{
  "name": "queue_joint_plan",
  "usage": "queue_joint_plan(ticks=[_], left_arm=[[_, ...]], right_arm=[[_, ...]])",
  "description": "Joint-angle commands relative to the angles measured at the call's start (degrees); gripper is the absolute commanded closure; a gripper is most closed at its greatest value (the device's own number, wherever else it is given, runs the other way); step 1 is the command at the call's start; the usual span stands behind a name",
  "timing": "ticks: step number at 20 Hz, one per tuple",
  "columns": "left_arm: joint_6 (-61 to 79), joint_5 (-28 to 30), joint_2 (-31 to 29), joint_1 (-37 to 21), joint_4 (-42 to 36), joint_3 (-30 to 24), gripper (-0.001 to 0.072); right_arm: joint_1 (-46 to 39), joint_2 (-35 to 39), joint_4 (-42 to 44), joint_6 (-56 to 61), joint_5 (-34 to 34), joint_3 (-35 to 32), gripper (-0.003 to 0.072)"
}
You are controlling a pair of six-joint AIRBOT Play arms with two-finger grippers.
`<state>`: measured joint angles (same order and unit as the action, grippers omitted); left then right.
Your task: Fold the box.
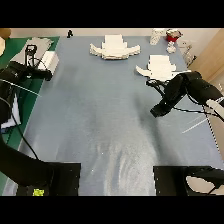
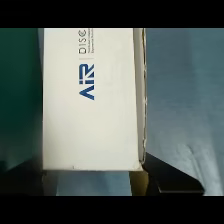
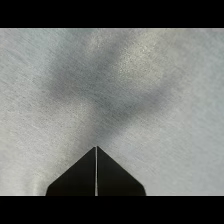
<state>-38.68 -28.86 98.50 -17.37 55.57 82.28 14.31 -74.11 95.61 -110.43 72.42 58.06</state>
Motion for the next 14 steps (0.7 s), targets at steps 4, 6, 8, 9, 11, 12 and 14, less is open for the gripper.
queue_joint_plan(ticks=[4, 6, 8, 9, 11, 12, 14], left_arm=[[-3.4, -0.3, 13.2, -0.2, 3.0, 12.5, 0.0344], [-3.3, 0.3, 13.9, -0.1, 3.0, 12.7, 0.0344], [-3.3, 0.3, 14.3, -0.1, 3.0, 12.7, 0.0344], [-3.4, 0.3, 14.3, -0.1, 2.9, 12.7, 0.0344], [-3.4, -0.3, 14.3, -0.1, 1.8, 12.7, 0.0344], [-3.3, -0.5, 14.3, -0.1, 1.1, 12.7, 0.0344], [-3.3, -0.4, 14.3, -0.1, 0.8, 12.7, 0.0344]], right_arm=[[0.0, 0.0, 0.0, 0.0, 0.0, 0.0, 0.068], [0.0, 0.0, 0.0, 0.0, 0.0, 0.1, 0.068], [0.0, 0.0, 0.0, 0.0, 0.0, 0.0, 0.068], [0.0, 0.0, 0.0, 0.0, 0.0, 0.0, 0.068], [0.0, 0.0, 0.0, 0.0, 0.0, 0.0, 0.068], [0.0, 0.0, 0.0, 0.0, 0.0, 0.0, 0.068], [0.0, 0.0, 0.0, 0.0, 0.0, 0.0, 0.068]])
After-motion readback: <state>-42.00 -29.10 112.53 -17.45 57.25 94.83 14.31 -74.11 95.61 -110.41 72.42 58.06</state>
